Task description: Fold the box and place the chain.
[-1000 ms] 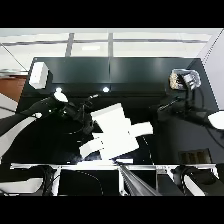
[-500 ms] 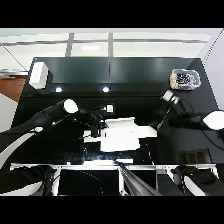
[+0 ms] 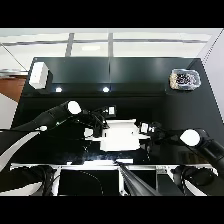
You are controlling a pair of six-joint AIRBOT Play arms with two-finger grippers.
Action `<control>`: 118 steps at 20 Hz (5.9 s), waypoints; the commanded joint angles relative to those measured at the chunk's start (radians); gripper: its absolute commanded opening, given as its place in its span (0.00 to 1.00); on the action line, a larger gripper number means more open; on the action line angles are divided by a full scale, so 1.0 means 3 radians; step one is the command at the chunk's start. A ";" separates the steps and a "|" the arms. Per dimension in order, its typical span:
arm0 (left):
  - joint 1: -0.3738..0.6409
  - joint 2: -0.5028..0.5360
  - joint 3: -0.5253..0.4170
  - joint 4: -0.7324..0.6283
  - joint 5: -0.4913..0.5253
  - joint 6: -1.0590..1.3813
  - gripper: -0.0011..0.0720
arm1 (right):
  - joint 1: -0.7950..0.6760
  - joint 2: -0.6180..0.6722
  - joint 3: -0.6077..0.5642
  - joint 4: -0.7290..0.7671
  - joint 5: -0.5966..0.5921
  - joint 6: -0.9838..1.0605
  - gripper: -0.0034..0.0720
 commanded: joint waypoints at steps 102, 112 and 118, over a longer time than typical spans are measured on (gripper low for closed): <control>0.0320 0.0868 0.0003 0.0991 -0.0918 -0.0980 0.45 | 0.0210 -0.1153 0.0310 0.0937 -0.0373 -0.1399 0.58; 0.0253 0.0921 -0.0114 -0.0421 -0.1493 -0.1812 0.06 | 0.0211 -0.1153 0.0310 0.0936 -0.0371 -0.1397 0.58; 0.0254 0.0848 -0.0404 -0.1020 0.0120 -0.1671 0.06 | 0.0211 -0.1153 0.0312 0.0936 -0.0370 -0.1397 0.58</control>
